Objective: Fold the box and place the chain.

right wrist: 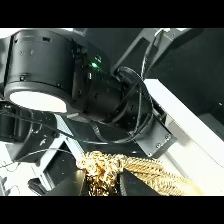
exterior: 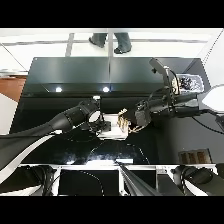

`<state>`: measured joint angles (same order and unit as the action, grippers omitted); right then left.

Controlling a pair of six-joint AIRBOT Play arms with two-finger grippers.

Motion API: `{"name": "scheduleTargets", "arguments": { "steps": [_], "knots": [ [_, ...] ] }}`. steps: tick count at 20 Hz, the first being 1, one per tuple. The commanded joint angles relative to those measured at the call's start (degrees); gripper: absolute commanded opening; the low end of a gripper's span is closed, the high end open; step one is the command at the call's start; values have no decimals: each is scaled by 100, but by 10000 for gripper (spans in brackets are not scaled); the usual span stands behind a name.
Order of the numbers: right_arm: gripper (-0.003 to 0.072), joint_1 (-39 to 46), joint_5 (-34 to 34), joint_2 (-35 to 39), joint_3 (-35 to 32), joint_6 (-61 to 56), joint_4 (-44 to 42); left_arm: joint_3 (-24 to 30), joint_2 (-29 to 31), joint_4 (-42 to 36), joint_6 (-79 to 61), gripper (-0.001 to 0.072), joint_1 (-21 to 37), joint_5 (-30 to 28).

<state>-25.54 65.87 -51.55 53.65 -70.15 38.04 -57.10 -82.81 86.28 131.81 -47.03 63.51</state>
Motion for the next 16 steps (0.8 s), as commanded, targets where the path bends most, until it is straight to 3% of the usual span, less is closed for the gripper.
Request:
{"name": "scheduleTargets", "arguments": {
  "steps": [1,12,16],
  "knots": [
    [37,-66,-15,-57,-4,52,-50,0,0,2,0,28,4,2],
    [38,-192,42,-732,-378,-35,424,0,0,4,0,28,4,2],
    [38,-280,-317,-868,-605,-35,409,0,0,2,0,28,4,2]
  ]
}}
